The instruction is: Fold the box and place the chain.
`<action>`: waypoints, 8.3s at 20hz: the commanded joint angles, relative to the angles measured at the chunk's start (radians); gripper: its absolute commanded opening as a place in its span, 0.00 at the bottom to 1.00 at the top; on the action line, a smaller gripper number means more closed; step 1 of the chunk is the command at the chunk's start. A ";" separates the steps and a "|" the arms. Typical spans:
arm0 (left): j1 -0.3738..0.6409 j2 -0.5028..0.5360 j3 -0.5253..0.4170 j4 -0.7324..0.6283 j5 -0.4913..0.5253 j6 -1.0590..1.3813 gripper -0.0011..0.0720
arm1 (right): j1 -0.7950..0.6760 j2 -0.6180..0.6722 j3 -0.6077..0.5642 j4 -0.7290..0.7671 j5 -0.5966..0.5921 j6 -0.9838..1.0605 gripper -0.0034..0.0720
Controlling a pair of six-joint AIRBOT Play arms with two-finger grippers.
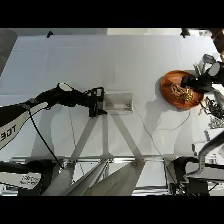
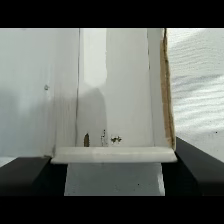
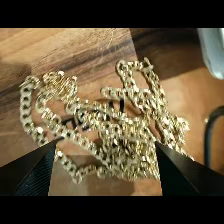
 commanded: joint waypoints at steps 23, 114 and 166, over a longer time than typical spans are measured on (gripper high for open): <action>0.000 0.000 0.000 0.000 0.000 0.000 0.37 | -0.017 0.309 0.031 0.042 0.261 -0.373 0.05; 0.000 0.000 0.000 0.000 0.000 0.000 0.37 | 0.487 0.024 -0.226 0.323 -0.003 -1.495 0.06; 0.000 0.000 0.000 0.000 0.000 0.000 0.37 | 0.637 0.513 -0.022 2.164 -0.253 -1.836 0.06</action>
